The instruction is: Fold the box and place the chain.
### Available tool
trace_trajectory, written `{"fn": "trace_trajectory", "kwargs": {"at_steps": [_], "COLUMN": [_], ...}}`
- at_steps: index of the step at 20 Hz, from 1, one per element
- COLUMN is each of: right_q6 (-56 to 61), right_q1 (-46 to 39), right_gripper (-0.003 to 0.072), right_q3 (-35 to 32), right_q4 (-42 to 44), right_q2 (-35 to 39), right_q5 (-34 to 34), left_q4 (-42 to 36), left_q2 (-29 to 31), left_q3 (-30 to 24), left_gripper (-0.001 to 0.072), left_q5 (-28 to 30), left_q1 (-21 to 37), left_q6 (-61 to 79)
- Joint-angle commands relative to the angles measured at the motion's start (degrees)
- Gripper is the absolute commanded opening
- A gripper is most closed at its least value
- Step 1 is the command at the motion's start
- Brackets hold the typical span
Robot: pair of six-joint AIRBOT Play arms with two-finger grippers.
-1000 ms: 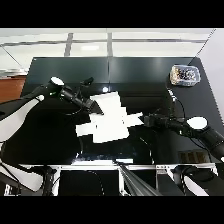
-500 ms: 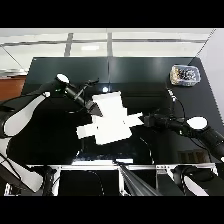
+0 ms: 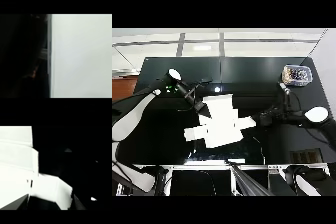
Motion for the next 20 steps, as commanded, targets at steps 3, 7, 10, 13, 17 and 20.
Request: {"fn": "trace_trajectory", "kwargs": {"at_steps": [3,7,10,13,17,20], "right_q6": [0.57,-0.22,-12.48,-23.02,-31.01,-35.32], "right_q1": [-8.02,-8.37,-5.77,-0.37,7.32,10.95], "right_gripper": [0.0623,0.0622,0.0623,0.0623,0.0625,0.0709], "right_q3": [10.51,10.45,8.61,4.31,-1.14,-4.09], "right_q4": [-17.22,-12.68,-11.98,-11.93,-12.11,-12.24], "right_q2": [0.04,0.02,0.00,-0.02,-0.11,-0.22], "right_q5": [15.98,14.93,13.51,8.52,0.09,-3.76], "left_q4": [-7.80,3.41,3.48,3.08,3.08,3.08], "left_q2": [16.09,20.02,18.91,15.80,14.80,14.80], "left_q3": [-14.73,-19.37,-19.41,-19.39,-19.39,-19.37], "left_gripper": [0.0025,0.0025,0.0025,0.0025,0.0025,0.0025], "left_q5": [22.95,33.83,40.72,42.45,40.50,40.52], "left_q1": [-4.72,-10.80,-14.36,-15.30,-15.30,-15.28], "left_q6": [15.69,39.63,39.87,39.87,39.85,39.85]}}
